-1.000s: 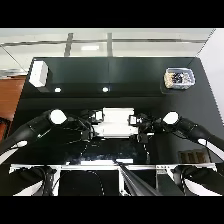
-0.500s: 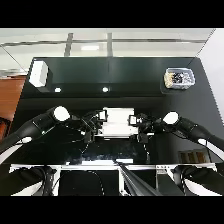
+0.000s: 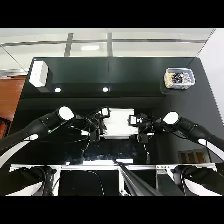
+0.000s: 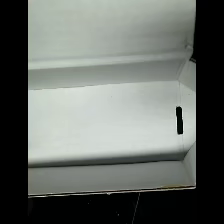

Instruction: Fold the box and place the chain.

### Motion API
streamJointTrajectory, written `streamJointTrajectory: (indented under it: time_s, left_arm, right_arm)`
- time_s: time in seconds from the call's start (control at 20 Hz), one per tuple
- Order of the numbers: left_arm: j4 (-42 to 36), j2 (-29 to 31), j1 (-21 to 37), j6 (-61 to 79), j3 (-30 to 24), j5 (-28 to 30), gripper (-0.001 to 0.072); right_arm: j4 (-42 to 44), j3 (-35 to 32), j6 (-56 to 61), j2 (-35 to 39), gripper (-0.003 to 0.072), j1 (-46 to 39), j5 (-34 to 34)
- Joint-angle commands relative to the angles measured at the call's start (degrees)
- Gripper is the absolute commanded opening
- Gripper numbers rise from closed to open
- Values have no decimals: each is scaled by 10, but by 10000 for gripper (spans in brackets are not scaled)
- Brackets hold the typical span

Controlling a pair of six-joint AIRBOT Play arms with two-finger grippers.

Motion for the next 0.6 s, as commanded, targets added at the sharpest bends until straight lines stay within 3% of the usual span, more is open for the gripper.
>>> streamJointTrajectory:
  time_s: [0.0, 0.15, 0.25, 0.3, 0.4, 0.45, 0.5, 0.55]
  left_arm:
    - [-17, -8, 2, 0, 0, -6, 220]
    - [-17, -8, 1, 0, 0, -1, 217]
    - [-17, -8, 1, 0, 0, -3, 43]
    - [-17, -8, 1, 0, 0, -4, 55]
    - [-17, -8, 1, -1, 1, -3, 421]
    - [-13, -8, 1, -11, 3, -7, 335]
    - [-1, -8, 1, -12, 8, -16, 108]
    - [0, -8, 1, -13, 10, -18, 218]
  right_arm:
    - [0, 0, 0, 0, 187, 0, 0]
    - [0, 0, 0, 0, 187, 0, 0]
    - [0, 0, 0, 0, 186, 0, 0]
    - [0, 0, 0, 0, 186, 0, 0]
    - [0, 0, 0, 0, 187, 0, 0]
    - [0, 0, 0, 0, 186, 0, 0]
    - [0, 0, 0, 0, 186, 0, 0]
    - [0, 0, 0, 0, 186, 0, 0]
